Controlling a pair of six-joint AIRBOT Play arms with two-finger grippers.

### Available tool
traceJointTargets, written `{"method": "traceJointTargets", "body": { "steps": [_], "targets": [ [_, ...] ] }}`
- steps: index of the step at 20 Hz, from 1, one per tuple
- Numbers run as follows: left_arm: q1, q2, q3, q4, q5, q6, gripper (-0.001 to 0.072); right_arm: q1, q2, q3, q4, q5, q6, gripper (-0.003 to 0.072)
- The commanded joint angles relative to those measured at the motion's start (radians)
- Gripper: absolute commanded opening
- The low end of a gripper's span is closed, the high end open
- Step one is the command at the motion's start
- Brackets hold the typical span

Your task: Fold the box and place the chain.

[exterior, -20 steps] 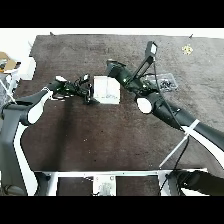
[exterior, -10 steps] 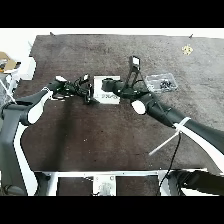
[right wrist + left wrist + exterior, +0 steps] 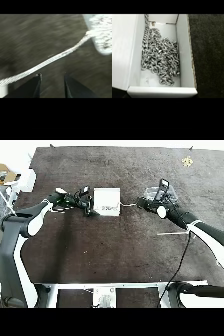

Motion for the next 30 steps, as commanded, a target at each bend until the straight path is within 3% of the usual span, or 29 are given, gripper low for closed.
{"method": "traceJointTargets", "body": {
  "steps": [1, 6, 7, 9, 10, 13, 18, 23, 25, 28, 29, 30],
  "targets": [
    [0.000, 0.000, 0.001, 0.000, 0.000, 0.000, 0.0461, -0.053, -0.111, 0.019, 0.107, -0.133, 0.009, 0.0326],
    [0.001, 0.000, 0.001, 0.000, 0.000, 0.000, 0.0461, -0.052, -0.208, 0.109, 0.176, -0.160, 0.014, 0.0324],
    [0.000, 0.000, 0.001, 0.000, 0.000, 0.000, 0.0461, -0.052, -0.223, 0.120, 0.190, -0.161, 0.016, 0.0255],
    [0.001, 0.000, 0.001, 0.000, 0.000, 0.000, 0.0460, -0.043, -0.223, 0.125, 0.200, -0.174, 0.019, 0.0002],
    [0.001, 0.000, 0.001, 0.000, 0.000, 0.000, 0.0461, -0.030, -0.200, 0.125, 0.191, -0.153, 0.011, 0.0001],
    [0.000, 0.000, 0.001, 0.000, 0.000, 0.000, 0.0460, 0.046, -0.034, 0.125, 0.150, -0.055, -0.085, 0.0001],
    [0.000, 0.000, 0.001, 0.000, 0.000, 0.000, 0.0461, 0.228, 0.212, 0.127, 0.151, -0.100, -0.142, 0.0001],
    [0.001, 0.000, 0.001, 0.000, 0.000, 0.000, 0.0460, 0.382, 0.192, 0.127, 0.155, -0.322, -0.052, 0.0001],
    [0.000, 0.000, 0.001, 0.000, 0.000, 0.000, 0.0460, 0.412, 0.145, 0.126, 0.155, -0.318, -0.032, 0.0001],
    [0.000, 0.000, 0.001, 0.000, 0.000, 0.000, 0.0461, 0.429, 0.031, 0.126, 0.159, -0.217, -0.021, 0.0003],
    [0.001, 0.000, 0.001, 0.000, 0.000, 0.000, 0.0461, 0.426, 0.003, 0.126, 0.163, -0.185, -0.021, 0.0114],
    [0.000, 0.000, 0.001, 0.000, 0.000, 0.000, 0.0461, 0.421, -0.004, 0.126, 0.162, -0.148, -0.025, 0.0317]
  ]
}}
